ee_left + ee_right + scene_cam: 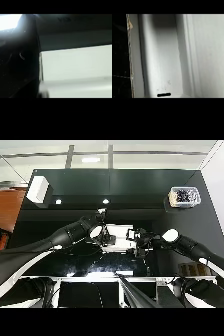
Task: Fold the box and place the chain.
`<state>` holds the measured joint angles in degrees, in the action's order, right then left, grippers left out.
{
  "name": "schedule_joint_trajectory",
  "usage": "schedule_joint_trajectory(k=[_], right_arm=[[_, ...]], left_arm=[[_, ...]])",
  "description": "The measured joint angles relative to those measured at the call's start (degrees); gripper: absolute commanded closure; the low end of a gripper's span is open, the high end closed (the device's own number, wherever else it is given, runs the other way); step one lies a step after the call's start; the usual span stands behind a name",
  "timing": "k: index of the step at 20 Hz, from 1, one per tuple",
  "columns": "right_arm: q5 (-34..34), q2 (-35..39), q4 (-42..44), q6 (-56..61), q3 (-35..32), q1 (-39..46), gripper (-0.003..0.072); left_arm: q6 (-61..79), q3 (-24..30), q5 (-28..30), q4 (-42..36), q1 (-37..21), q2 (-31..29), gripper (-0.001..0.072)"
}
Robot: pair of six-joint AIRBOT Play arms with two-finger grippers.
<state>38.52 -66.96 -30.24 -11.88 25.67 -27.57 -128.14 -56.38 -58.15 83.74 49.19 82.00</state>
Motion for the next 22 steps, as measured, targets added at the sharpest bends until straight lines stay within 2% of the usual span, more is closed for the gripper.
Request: schedule_joint_trajectory(k=[9,10,11,15,19,22], right_arm=[[-0.15,0.00,0.00,0.00,0.00,0.00,0.0277],[-0.17,0.00,-0.02,0.00,0.00,0.00,0.0277],[-0.17,0.00,-0.02,0.02,0.00,0.00,0.0278],[-0.02,0.00,0.07,0.09,0.02,0.00,0.0278],[-0.11,0.00,0.04,0.07,0.02,0.00,0.0277],[-0.24,0.00,-0.11,-0.13,0.02,0.00,0.0278]], left_arm=[[-0.24,-0.11,-0.92,0.17,0.00,0.66,0.0490],[-0.46,-0.11,-0.94,0.20,0.00,0.66,0.0510],[-0.81,-0.11,-0.94,0.17,0.00,0.66,0.0612],[-1.33,-0.11,-0.96,0.28,0.00,0.66,0.0679],[-1.31,-0.13,-0.94,0.24,0.00,0.66,0.0672],[-1.16,-0.13,-0.83,-0.09,0.00,0.68,0.0512]])
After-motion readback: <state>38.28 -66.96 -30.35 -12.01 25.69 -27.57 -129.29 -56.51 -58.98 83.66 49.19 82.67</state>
